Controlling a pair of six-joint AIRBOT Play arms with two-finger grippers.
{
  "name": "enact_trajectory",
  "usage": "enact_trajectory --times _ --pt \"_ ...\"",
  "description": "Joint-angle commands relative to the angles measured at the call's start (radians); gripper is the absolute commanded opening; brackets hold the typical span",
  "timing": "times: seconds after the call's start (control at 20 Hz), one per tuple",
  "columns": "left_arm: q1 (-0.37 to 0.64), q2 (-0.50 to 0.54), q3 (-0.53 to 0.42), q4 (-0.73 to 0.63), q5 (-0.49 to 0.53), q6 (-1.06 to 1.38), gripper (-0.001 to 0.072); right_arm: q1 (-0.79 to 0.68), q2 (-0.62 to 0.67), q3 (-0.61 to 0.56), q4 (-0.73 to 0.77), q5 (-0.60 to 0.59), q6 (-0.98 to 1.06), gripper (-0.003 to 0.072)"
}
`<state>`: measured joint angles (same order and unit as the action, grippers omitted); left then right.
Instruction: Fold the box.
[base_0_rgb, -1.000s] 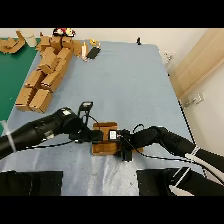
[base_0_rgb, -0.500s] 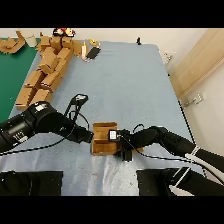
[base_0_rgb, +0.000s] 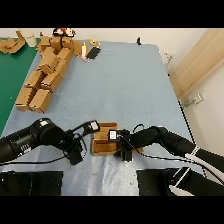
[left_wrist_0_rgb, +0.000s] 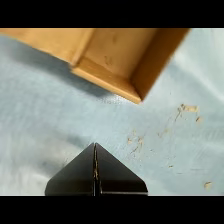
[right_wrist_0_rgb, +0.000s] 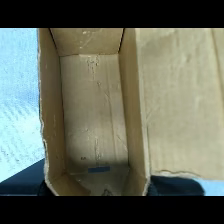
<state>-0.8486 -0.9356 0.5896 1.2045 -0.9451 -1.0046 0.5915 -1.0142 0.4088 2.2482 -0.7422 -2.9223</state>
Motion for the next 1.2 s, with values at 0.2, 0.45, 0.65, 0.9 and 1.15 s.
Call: enact_trajectory --times 0.2,0.45,0.65,0.9,1.15 --pt "0.075 0.190 -0.266 -0.372 0.484 0.633 0.0715 0.000 -0.001 -0.001 0.000 0.000 0.000 0.0537" --pt "0.082 0.199 -0.313 -0.401 0.487 0.701 0.0720 0.000 -0.001 -0.001 0.000 0.000 0.000 0.0537" --pt "0.082 0.175 -0.290 -0.492 0.481 0.697 0.0720 0.000 -0.001 -0.001 0.000 0.000 0.000 0.0537" --pt "0.082 0.175 -0.294 -0.576 0.411 0.659 0.0720 0.000 -0.001 -0.001 0.000 0.000 0.000 0.0537" --pt "0.176 0.175 -0.298 -0.616 0.338 0.747 0.0720 0.000 -0.001 -0.001 0.000 0.000 0.000 0.0537"
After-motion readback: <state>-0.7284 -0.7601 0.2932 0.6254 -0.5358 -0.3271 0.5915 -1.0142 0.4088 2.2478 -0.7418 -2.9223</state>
